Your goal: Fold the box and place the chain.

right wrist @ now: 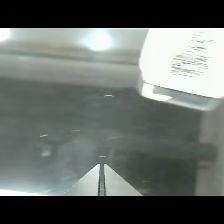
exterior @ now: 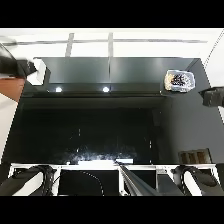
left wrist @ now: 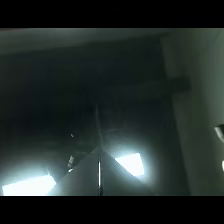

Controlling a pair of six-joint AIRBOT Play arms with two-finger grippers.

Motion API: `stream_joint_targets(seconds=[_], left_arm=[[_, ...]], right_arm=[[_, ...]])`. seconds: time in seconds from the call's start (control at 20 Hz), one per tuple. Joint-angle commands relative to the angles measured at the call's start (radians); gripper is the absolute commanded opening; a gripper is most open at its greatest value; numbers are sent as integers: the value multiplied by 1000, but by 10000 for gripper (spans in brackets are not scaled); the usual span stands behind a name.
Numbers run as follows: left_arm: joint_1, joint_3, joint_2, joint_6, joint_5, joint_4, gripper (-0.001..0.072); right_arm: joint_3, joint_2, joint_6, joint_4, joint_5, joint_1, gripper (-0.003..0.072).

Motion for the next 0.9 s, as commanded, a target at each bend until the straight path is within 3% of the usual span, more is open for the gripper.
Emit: stream_joint_targets(seconds=[0.0, 0.1, 0.25, 0.85], left_arm=[[-71, -520, 370, -67, 291, 37, 31], [-71, -631, 500, -66, 278, 80, 31], [-69, -635, 589, -67, 256, 177, 31], [-67, -609, 563, -69, 262, 130, 33]], right_arm=[[-226, 104, 28, -71, -142, -33, 48], [-289, 101, 28, -69, -174, -32, 47], [-289, 101, 28, -69, -174, -32, 47], [-289, 101, 28, -69, -174, -32, 46]])
